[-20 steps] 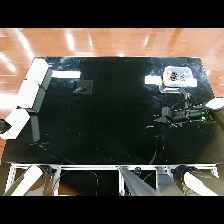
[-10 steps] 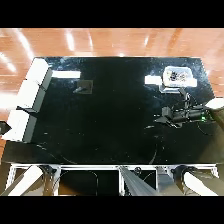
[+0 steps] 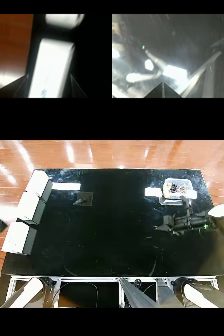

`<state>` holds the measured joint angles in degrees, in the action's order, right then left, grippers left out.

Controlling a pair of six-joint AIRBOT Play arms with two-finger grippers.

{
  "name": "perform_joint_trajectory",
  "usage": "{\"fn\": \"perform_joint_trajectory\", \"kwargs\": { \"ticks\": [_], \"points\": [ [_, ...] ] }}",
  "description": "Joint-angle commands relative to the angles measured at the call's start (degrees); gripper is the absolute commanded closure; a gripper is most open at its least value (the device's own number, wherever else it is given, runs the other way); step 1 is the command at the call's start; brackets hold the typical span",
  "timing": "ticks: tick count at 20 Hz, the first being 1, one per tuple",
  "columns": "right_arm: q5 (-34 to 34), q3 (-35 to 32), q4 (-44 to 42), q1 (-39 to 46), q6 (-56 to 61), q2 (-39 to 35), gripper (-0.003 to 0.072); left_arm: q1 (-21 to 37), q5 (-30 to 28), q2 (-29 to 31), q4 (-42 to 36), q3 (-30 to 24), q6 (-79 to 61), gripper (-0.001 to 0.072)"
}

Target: Fold the box and place the chain.

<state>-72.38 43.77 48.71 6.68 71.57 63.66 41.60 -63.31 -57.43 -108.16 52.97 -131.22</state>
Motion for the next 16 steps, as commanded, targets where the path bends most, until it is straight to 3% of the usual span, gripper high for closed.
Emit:
{"fn": "perform_joint_trajectory", "kwargs": {
  "ticks": [1, 2, 3, 4, 6, 9, 12, 16],
  "points": [
    [4.46, 13.86, 8.63, -7.32, 2.43, 0.37, 0.0657, -11.69, 0.22, 0.46, -17.00, 5.49, 7.74, 0.0151],
    [6.47, 19.93, 15.96, -11.61, 5.49, 1.25, 0.0657, -18.16, -0.94, 0.46, -17.00, 6.10, 9.88, 0.0323],
    [7.02, 25.24, 24.46, -15.15, 9.79, 2.51, 0.0657, -24.37, -1.81, 0.46, -16.63, 6.12, 10.86, 0.0556],
    [6.78, 29.81, 33.92, -17.92, 15.10, 4.00, 0.0657, -30.97, -2.80, 0.39, -16.57, 6.01, 11.54, 0.0693],
    [6.34, 32.48, 44.72, -19.54, 21.90, 5.05, 0.0657, -42.14, 0.11, 0.42, -15.06, 4.98, 19.21, 0.0692],
    [1.18, 28.28, 45.86, -17.33, 25.66, 5.11, 0.0658, -52.43, 5.09, 0.35, -4.09, -0.09, 33.77, 0.0692],
    [0.83, 20.90, 46.07, -15.32, 25.66, 5.11, 0.0658, -54.14, 6.75, -0.07, -0.85, -3.80, 38.93, 0.0692],
    [-3.02, 19.15, 44.72, -14.64, 26.12, 5.11, 0.0658, -54.53, 6.58, -1.44, 1.81, -1.40, 39.52, 0.0694]
  ]
}}
